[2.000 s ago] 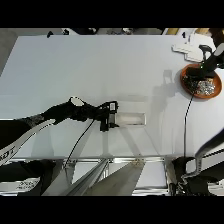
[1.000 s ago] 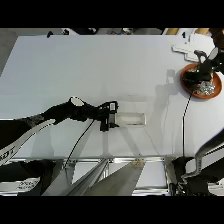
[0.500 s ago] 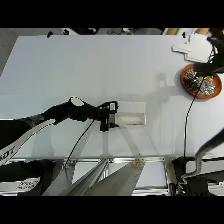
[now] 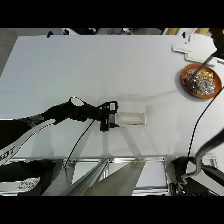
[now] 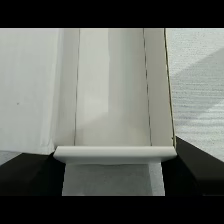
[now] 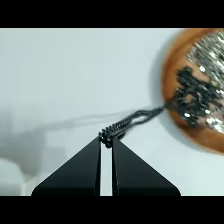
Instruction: Fold the box and place the chain.
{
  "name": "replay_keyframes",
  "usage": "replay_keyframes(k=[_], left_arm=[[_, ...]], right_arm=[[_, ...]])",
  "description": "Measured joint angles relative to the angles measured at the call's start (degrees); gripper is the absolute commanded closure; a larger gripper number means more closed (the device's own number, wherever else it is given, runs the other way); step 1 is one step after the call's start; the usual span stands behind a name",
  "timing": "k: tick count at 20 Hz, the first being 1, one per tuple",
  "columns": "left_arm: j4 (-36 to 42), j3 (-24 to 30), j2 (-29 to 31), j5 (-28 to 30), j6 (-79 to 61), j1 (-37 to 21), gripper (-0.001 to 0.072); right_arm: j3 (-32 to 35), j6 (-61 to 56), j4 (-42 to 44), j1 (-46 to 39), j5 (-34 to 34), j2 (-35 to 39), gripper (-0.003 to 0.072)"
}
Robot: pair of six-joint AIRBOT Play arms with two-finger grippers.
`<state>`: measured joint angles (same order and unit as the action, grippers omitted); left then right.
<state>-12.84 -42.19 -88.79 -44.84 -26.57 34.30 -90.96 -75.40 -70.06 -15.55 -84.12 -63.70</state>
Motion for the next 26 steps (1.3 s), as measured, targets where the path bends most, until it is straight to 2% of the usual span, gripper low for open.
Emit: replay_keyframes(k=[7, 11, 14, 19, 26], left_arm=[[0.02, 0.00, 0.00, 0.00, 0.00, 0.02, 0.0626], [0.00, 0.00, 0.00, 0.02, 0.00, 0.02, 0.0626], [0.00, 0.00, 0.00, 0.02, 0.00, 0.02, 0.0626], [0.00, 0.00, 0.00, 0.02, 0.00, 0.02, 0.0626], [0.00, 0.00, 0.00, 0.02, -0.02, 0.02, 0.0626]], right_arm=[[6.12, 0.68, 4.61, 12.66, -3.10, 15.43, 0.0669], [15.45, 0.44, 5.16, 21.24, -2.38, 22.05, 0.0669], [24.26, 0.46, 6.03, 27.69, 1.46, 24.83, 0.0669], [37.38, 0.92, 6.43, 39.50, 13.40, 24.41, 0.0669], [47.04, 0.79, 2.67, 45.99, 25.64, 15.96, 0.0668]])
